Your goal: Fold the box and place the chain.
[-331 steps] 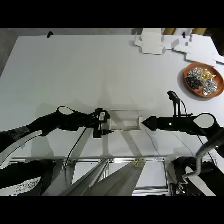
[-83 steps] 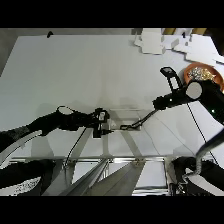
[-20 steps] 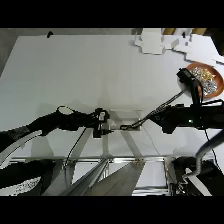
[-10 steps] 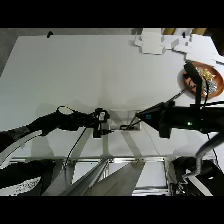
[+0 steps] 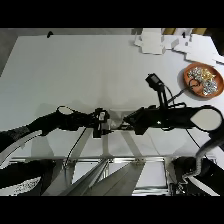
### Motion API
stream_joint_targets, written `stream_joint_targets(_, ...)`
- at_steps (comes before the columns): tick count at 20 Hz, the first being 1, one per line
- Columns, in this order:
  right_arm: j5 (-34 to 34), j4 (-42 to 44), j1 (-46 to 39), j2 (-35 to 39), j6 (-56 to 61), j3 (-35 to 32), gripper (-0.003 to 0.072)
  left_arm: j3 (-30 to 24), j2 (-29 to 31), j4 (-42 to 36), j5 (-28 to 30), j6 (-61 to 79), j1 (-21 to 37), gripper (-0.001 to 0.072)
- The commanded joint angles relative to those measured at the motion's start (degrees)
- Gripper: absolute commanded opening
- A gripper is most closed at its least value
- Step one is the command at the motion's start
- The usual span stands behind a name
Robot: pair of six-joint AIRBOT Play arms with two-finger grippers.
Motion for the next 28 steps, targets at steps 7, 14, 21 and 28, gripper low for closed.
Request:
stream_joint_targets(7,0.1,-5.7,-0.2,-4.2,2.1,0.5,0.0216,0.0,0.0,0.0,0.0,0.0,0.0,0.0097)
stream_joint_targets(14,9.8,-14.3,-19.0,-2.9,2.0,6.9,0.0221,0.0,0.0,0.0,0.0,0.0,0.0,0.0097)
stream_joint_targets(21,5.2,-32.4,-27.5,-12.0,10.6,3.0,0.0269,0.0,0.0,0.0,0.0,0.0,0.0,0.0097)
stream_joint_targets(28,1.2,-34.7,-25.7,-18.2,10.6,0.7,0.0313,0.0,0.0,0.0,0.0,0.0,0.0,0.0097)
